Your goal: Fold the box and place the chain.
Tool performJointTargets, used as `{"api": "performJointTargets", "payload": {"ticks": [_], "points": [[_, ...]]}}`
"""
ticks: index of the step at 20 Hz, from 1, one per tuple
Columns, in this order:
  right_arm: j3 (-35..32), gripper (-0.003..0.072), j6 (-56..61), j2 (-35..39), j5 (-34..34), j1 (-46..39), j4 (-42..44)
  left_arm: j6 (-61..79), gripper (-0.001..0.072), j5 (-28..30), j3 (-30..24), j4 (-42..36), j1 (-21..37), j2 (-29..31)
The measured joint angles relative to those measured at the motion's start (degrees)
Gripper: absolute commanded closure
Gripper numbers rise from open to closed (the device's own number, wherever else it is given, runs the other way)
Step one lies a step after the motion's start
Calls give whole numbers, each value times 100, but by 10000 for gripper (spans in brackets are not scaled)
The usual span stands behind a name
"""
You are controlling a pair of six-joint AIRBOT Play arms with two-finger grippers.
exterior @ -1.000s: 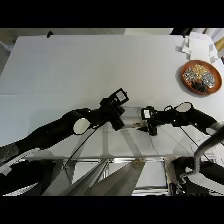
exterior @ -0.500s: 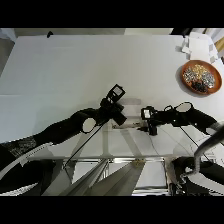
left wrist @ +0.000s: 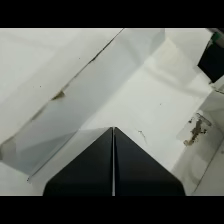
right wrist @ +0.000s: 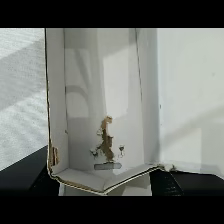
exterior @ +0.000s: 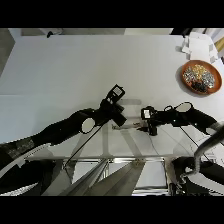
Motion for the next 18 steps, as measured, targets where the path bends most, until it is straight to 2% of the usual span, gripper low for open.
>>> {"api": "performJointTargets", "payload": {"ticks": [5, 10, 15, 18], "points": [[0, 227, 2, 2, 0, 0, 0, 560, 709, -487, 0, 101, 0, 511], [0, 227, 2, 0, 0, 0, 2, 767, 706, -1513, 0, 997, 7, 927], [0, 227, 2, 0, 0, 0, 2, 863, 703, -2573, 0, 1869, 20, 1043], [0, 227, 2, 0, 0, 0, 2, 1178, 703, -2892, 0, 2072, 127, 1054]]}}
